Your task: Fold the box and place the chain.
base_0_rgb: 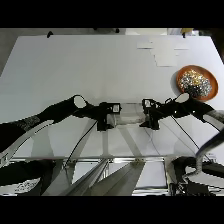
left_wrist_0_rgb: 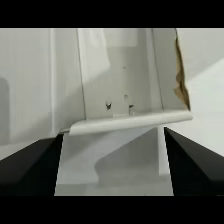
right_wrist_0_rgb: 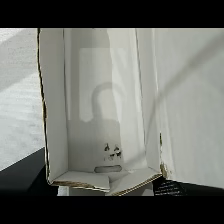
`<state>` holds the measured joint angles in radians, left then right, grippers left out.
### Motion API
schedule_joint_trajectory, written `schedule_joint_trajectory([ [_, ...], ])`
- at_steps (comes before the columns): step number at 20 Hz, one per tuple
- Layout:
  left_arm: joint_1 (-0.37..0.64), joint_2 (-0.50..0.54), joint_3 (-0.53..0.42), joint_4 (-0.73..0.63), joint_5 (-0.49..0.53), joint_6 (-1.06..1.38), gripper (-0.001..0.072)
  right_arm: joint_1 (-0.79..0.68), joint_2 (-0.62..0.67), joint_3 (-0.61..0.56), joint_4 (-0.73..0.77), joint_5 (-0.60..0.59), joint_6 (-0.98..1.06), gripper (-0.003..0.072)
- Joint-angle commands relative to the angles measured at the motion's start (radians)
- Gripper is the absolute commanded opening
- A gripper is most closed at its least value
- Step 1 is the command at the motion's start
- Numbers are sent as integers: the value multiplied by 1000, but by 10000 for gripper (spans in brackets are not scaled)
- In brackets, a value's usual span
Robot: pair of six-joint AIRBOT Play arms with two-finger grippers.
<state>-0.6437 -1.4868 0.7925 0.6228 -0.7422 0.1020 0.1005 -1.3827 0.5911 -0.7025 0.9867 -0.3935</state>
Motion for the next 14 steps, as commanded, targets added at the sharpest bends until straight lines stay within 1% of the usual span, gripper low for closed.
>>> schedule_joint_trajectory([
  [1, -19, -2, 0, -32, 13, 11, 701, 0, 1, 0, 0, 0, 0, 298],
  [9, -19, -2, 0, -59, 19, 3, 702, 0, 1, 0, 0, 0, 0, 298],
  [14, -16, -2, 0, -68, -4, 3, 703, 0, 1, 0, 0, 0, 0, 298],
])
